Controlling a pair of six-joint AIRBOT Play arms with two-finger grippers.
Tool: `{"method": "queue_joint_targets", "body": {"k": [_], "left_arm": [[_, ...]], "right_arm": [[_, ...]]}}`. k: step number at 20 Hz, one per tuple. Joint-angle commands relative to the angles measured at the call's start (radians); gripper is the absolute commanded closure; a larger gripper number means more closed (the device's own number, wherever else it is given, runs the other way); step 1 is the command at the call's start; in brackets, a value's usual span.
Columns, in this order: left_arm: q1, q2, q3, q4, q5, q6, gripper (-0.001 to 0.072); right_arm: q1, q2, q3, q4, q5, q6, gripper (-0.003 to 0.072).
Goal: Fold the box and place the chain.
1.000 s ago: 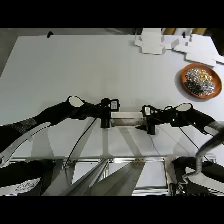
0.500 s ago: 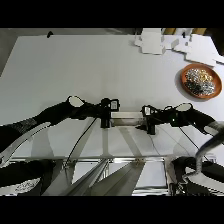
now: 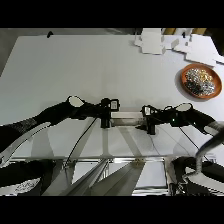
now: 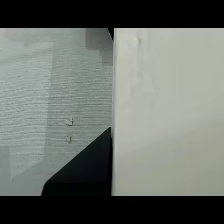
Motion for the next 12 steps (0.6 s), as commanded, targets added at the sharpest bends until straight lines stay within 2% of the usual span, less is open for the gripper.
{"method": "queue_joint_targets", "body": {"k": [1,8,9,10,12], "left_arm": [[0.0,0.0,0.001,-0.006,-0.004,0.001,0.0701],[0.0,0.0,0.001,-0.002,-0.006,-0.001,0.0699],[0.001,0.0,0.001,0.0,-0.006,-0.004,0.0681],[0.001,0.002,0.001,0.0,-0.006,-0.004,0.0551],[0.003,0.015,0.001,0.001,-0.006,-0.004,0.0044]], "right_arm": [[0.001,0.0,0.0,0.0,0.0,0.0,0.0277],[0.001,0.0,0.0,0.0,0.0,0.0,0.0277],[0.001,0.0,0.0,0.0,0.0,0.0,0.0277],[0.001,0.0,0.0,0.0,0.0,0.0,0.0277],[0.001,0.0,0.0,0.0,0.0,0.0,0.0277]]}}
